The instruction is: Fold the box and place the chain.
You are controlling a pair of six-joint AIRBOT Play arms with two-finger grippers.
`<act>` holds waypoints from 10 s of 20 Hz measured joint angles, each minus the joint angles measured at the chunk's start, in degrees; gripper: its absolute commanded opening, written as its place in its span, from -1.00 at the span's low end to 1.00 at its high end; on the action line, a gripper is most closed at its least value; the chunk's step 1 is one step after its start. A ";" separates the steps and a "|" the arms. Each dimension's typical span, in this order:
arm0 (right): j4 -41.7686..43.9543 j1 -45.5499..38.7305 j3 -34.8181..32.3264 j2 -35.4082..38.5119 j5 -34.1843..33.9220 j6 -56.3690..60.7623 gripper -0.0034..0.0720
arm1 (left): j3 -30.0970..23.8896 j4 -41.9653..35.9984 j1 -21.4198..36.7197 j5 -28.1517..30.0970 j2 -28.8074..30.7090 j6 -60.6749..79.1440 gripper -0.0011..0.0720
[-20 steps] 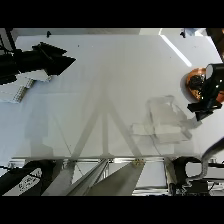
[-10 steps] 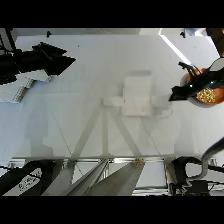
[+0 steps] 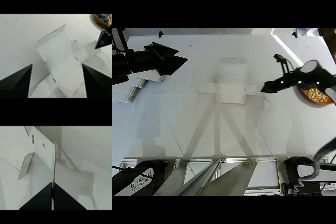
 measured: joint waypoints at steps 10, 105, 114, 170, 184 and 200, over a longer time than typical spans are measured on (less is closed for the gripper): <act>2.91 3.06 -0.13 -2.75 -6.64 -3.50 -0.88 | 0.00 0.00 0.00 0.00 0.00 0.02 0.93; -0.07 3.19 -0.02 -0.20 -6.16 -3.48 0.23 | 35.60 26.97 -19.04 -7.52 -46.80 -1.77 -0.95; -23.54 3.19 0.09 8.44 -11.58 1.92 0.20 | 35.58 26.47 -17.53 -19.87 -38.51 1.18 -0.97; -28.57 3.19 0.09 9.70 -13.18 2.71 0.20 | 17.29 23.28 -18.49 -5.01 -41.86 26.16 -0.95; -24.17 3.26 0.09 9.70 -14.51 2.14 0.17 | 17.29 23.34 -18.49 -5.16 -41.88 26.12 -0.95; -10.05 16.59 -0.87 29.94 -2.19 -18.01 0.98 | 17.29 23.34 -18.49 -5.27 -41.88 26.12 -0.95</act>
